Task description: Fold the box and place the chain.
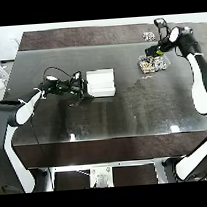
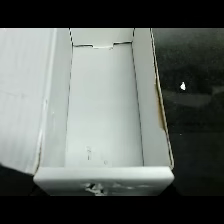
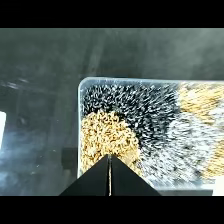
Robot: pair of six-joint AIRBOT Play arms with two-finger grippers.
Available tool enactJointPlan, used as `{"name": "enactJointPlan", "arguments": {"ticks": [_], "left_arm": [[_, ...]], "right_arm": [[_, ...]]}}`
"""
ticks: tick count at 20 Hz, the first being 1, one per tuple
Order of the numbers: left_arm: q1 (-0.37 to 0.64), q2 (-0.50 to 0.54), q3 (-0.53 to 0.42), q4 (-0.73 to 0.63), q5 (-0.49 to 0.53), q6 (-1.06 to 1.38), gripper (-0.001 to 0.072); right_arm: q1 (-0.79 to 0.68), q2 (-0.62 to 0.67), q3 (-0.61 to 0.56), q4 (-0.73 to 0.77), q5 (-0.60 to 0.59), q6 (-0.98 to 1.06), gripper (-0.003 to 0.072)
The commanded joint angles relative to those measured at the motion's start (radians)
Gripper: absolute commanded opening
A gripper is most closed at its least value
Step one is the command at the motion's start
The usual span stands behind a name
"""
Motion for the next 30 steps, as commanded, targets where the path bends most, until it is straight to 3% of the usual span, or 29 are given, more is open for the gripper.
{"name": "enactJointPlan", "arguments": {"ticks": [1,8,9,10,11,13,16,22,30], "left_arm": [[0.000,0.001,0.000,0.000,0.000,0.000,0.0464],[0.000,0.001,0.000,0.000,-0.001,0.000,0.0464],[0.001,0.001,0.000,0.000,-0.002,0.000,0.0464],[0.001,0.001,0.000,0.000,-0.001,0.000,0.0464],[0.001,0.001,0.000,0.000,-0.001,0.000,0.0464],[0.000,0.001,0.000,0.000,-0.001,0.000,0.0464],[0.000,0.001,0.000,0.000,-0.001,0.000,0.0464],[0.000,0.001,0.000,0.000,0.000,0.000,0.0464],[0.001,0.001,0.000,0.000,0.000,0.000,0.0464]], "right_arm": [[0.044,0.102,0.006,-0.106,0.061,0.007,0.0004],[0.137,0.313,0.006,-0.132,0.084,0.006,0.0006],[0.131,0.306,-0.003,-0.132,0.082,0.006,0.0051],[0.117,0.293,-0.020,-0.132,0.082,0.006,0.0187],[0.097,0.271,-0.044,-0.131,0.081,0.006,0.0266],[0.055,0.208,-0.088,-0.117,0.064,0.006,0.0280],[-0.006,0.085,-0.100,-0.031,0.060,0.006,0.0399],[-0.033,-0.051,-0.100,0.031,0.060,-0.017,0.0418],[-0.034,-0.084,-0.100,0.031,-0.009,-0.020,0.0415]]}}
